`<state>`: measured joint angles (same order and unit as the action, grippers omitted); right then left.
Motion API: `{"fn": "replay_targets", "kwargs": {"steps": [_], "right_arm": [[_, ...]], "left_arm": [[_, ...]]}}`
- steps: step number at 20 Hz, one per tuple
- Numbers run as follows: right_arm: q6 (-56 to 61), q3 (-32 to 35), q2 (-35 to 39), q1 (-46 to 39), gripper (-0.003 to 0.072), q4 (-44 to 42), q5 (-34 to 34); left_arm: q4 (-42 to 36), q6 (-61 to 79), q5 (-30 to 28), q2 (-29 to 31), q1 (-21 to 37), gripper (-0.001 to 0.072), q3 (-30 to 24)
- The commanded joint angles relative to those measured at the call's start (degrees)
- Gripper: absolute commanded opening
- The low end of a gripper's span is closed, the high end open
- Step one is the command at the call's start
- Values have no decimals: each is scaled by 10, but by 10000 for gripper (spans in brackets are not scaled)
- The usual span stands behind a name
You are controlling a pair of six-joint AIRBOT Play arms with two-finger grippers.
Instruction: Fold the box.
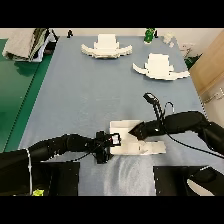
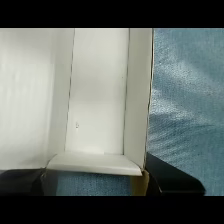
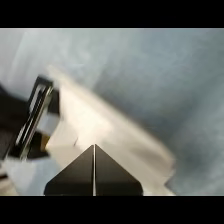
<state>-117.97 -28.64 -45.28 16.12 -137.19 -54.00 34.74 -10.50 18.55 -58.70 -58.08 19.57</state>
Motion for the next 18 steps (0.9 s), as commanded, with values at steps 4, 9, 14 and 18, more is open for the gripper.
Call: {"fn": "replay_targets", "kwargs": {"steps": [4, 9, 14, 18], "right_arm": [[-59, 18, 157, 1, 383, 170, -245], [-151, 19, 119, 17, 541, 298, -179], [-181, 19, 26, 128, 542, 406, -109], [-181, 19, -1, 165, 525, 408, -36]], "left_arm": [[0, 0, 0, 0, 0, 449, 0], [0, 0, 0, 0, 0, 449, 0], [0, 0, 0, 0, 0, 449, 0], [0, 0, 0, 0, 0, 449, 0]]}}
